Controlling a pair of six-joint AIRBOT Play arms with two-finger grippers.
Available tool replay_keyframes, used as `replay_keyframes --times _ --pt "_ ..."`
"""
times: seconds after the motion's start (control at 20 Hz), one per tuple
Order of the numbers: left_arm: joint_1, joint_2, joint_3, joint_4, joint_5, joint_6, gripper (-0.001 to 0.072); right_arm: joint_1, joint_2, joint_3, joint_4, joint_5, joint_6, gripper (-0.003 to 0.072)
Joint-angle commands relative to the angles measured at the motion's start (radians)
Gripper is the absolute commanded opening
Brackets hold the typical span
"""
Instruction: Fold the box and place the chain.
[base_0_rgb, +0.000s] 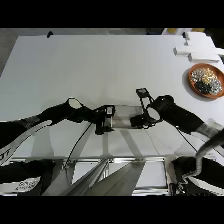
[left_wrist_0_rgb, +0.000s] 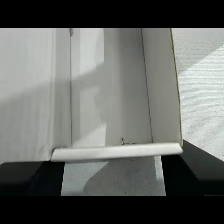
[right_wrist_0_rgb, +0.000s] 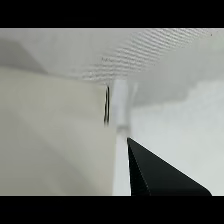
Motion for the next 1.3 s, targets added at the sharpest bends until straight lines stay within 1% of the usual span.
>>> replay_keyframes --times 0.0,0.05,0.1,0.2,0.3,0.4,0.55,0.6,0.7,0.8,1.0,1.1,1.25 --pt "0.001 0.001 0.0 0.0 0.0 0.0 0.0035 -0.032 0.093 0.1 -0.003 0.226 -0.233 0.03" --pt "0.001 0.001 0.0 0.0 -0.001 0.0 0.0035 -0.063 0.117 0.155 -0.01 0.283 -0.286 0.03" --pt "0.001 0.001 0.0 0.0 -0.002 0.0 0.0035 -0.099 0.136 0.206 -0.023 0.302 -0.325 0.03" --pt "0.001 0.001 0.0 0.0 -0.003 0.0 0.0035 -0.203 0.153 0.312 -0.069 0.297 -0.406 0.0299" --pt "0.001 0.001 0.0 0.0 -0.003 0.0 0.0035 -0.351 0.138 0.398 -0.089 0.248 -0.477 0.0298" --pt "0.001 0.001 0.0 0.0 -0.003 -0.001 0.0035 -0.502 0.09 0.476 -0.085 0.224 -0.547 0.0298" --pt "0.001 0.001 0.0 0.0 -0.003 0.0 0.0035 -0.706 -0.021 0.563 -0.087 0.137 -0.592 0.0296" --pt "0.001 0.001 0.0 0.0 -0.003 0.0 0.0035 -0.769 -0.073 0.584 -0.087 0.118 -0.595 0.0272" --pt "0.001 0.001 0.0 0.0 -0.003 -0.001 0.0035 -0.872 -0.168 0.592 -0.088 0.077 -0.596 0.0168" --pt "0.001 0.001 0.0 0.0 -0.003 0.0 0.0035 -0.964 -0.263 0.592 -0.088 0.037 -0.595 0.0163" --pt "0.001 0.001 0.0 0.0 -0.003 0.0 0.0035 -1.074 -0.382 0.592 -0.087 -0.022 -0.583 0.0163" --pt "0.001 0.001 0.0 0.0 -0.003 0.0 0.0035 -1.1 -0.42 0.592 -0.087 -0.051 -0.58 0.0164" --pt "0.001 0.001 0.0 0.0 -0.003 0.0 0.0035 -1.131 -0.443 0.592 -0.088 -0.132 -0.528 0.0166"
